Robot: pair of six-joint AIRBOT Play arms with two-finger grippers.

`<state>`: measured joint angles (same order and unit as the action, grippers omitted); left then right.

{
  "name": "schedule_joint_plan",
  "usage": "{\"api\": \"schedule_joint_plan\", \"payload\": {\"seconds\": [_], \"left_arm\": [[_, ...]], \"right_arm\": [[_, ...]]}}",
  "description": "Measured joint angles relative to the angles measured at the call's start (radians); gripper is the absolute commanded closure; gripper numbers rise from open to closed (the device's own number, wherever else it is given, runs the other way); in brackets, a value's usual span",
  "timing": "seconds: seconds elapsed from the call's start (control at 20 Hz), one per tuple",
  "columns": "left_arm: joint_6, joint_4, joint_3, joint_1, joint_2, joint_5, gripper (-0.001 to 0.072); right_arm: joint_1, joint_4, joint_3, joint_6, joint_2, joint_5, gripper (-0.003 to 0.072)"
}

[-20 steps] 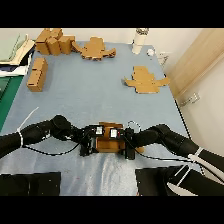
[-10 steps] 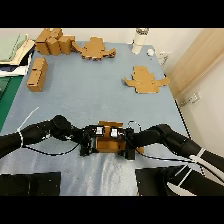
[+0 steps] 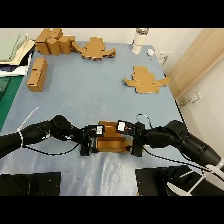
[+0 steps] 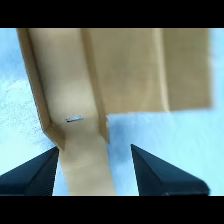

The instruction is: Fold the box.

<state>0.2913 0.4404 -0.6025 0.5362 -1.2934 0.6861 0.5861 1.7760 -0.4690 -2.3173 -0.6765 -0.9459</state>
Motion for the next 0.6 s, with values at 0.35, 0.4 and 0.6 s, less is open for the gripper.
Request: {"api": "schedule_joint_plan", "payload": {"seconds": [0.35,0.4,0.6], "left_arm": [[0.000,0.001,0.000,0.000,0.000,0.002,0.0183],[0.000,0.001,0.000,0.000,0.000,0.003,0.0183],[0.000,0.001,0.000,0.000,0.000,0.003,0.0183]], "right_arm": [[0.000,0.123,-0.006,0.249,0.159,-0.185,-0.0024],[0.001,0.147,-0.006,0.294,0.171,-0.217,-0.0024],[0.001,0.225,-0.006,0.623,0.198,-0.301,-0.0023]]}}
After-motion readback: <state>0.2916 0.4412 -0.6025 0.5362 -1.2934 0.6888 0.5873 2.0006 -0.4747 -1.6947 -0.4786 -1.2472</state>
